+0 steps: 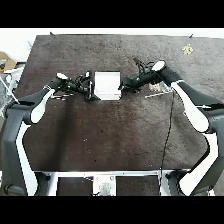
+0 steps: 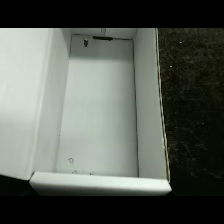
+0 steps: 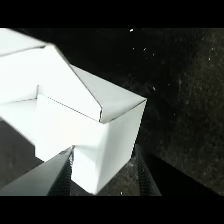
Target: Fold the box and place the chain.
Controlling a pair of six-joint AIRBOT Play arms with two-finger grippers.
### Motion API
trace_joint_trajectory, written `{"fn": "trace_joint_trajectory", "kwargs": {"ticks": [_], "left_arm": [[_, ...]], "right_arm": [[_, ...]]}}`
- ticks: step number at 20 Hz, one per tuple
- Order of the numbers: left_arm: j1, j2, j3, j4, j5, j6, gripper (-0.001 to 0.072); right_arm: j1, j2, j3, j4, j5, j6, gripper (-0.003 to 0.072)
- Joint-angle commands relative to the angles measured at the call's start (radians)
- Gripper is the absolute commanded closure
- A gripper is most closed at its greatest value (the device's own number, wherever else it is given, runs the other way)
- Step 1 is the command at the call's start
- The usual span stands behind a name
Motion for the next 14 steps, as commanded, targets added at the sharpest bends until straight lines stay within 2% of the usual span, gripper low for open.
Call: {"fn": "trace_joint_trajectory", "kwargs": {"ticks": [1, 6, 9, 14], "left_arm": [[0.000, 0.001, 0.000, 0.000, 0.000, 0.000, 0.0436], [0.000, 0.001, 0.000, 0.000, 0.000, 0.000, 0.0435], [0.000, 0.001, 0.000, 0.000, 0.000, 0.000, 0.0436], [0.000, 0.001, 0.000, 0.000, 0.000, 0.000, 0.0436]], "right_arm": [[0.038, -0.025, 0.053, -0.110, 0.002, 0.100, 0.0248], [0.101, -0.027, 0.101, -0.312, -0.005, 0.238, 0.0249], [0.135, -0.027, 0.109, -0.464, 0.034, 0.366, 0.0248], [0.198, -0.027, 0.176, -0.604, 0.039, 0.485, 0.0249]]}}
